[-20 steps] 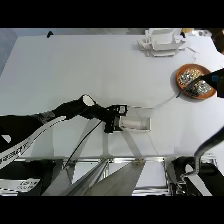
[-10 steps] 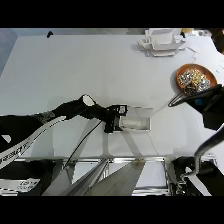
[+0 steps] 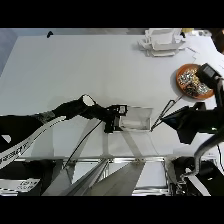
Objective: Fold the box and place the chain.
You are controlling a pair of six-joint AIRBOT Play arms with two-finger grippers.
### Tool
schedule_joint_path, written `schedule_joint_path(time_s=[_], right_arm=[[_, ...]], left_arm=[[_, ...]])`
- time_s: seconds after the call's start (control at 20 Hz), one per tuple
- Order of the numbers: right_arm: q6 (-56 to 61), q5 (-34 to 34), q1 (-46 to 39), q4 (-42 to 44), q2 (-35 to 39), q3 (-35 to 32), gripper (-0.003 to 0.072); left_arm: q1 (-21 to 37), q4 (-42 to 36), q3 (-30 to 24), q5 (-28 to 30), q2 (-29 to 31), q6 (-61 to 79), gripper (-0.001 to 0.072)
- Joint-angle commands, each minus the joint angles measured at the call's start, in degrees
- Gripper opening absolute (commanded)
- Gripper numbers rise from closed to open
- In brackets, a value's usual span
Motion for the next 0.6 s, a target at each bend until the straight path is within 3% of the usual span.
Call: schedule_joint_path(time_s=[0.0, 0.25, 0.4, 0.55], right_arm=[[-3.2, -7.1, 0.1, 4.5, 0.1, -6.5, 0.0017], [-6.3, -13.6, 0.1, 10.0, 0.0, -12.8, 0.0018], [-6.7, -21.5, 0.1, 7.9, -0.6, -16.0, 0.0018], [-6.7, -20.6, 0.1, 6.2, -4.1, -16.6, 0.0018]], left_arm=[[0.0, 0.0, 0.0, 0.0, 0.0, 0.0, 0.001], [0.0, 0.0, 0.0, 0.0, 0.0, 0.0, 0.001], [0.0, 0.0, 0.0, 0.0, 0.0, 0.0, 0.001], [0.0, 0.0, 0.0, 0.0, 0.0, 0.0, 0.001]])
